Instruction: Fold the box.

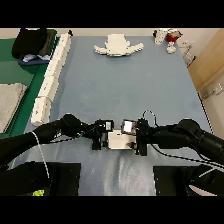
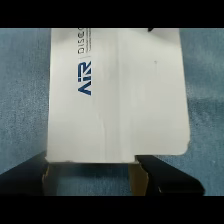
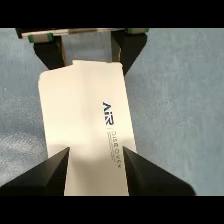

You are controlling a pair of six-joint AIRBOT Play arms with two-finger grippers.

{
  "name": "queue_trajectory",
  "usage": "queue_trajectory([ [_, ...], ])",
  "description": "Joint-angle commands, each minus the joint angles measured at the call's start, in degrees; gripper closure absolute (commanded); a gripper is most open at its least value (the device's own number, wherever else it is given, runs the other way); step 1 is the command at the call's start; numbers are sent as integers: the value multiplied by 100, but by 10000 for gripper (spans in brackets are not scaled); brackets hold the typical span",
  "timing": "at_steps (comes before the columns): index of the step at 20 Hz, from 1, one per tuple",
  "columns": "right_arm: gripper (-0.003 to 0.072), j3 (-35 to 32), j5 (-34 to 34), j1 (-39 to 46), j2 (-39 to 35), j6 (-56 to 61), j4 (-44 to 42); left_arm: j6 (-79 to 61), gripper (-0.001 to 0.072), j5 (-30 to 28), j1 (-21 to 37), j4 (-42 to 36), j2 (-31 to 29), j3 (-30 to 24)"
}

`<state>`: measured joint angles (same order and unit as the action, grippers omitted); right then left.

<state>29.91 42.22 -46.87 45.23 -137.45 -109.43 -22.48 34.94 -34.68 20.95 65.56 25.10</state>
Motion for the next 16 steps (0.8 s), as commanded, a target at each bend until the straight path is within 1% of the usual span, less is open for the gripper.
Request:
queue_trajectory([
  [1,159,13,-328,-459,0,315,695,-2,300,-2,2,2,-2,2],
  [3,159,13,-483,-916,13,1259,1705,-2,300,-2,2,2,-2,2],
  [5,159,13,-472,-1344,13,2157,2756,-2,299,-2,0,2,-2,2],
  [7,160,9,-470,-1631,31,2778,3515,-2,300,-2,2,2,-2,2],
  [8,159,9,-470,-1681,79,2920,3637,-2,300,-2,2,2,-2,2],
  [12,160,11,-531,-1683,442,3080,3613,-2,300,-4,2,2,-2,2],
  [16,180,13,-553,-1683,437,3095,3613,-2,299,-2,2,2,-2,2],
])
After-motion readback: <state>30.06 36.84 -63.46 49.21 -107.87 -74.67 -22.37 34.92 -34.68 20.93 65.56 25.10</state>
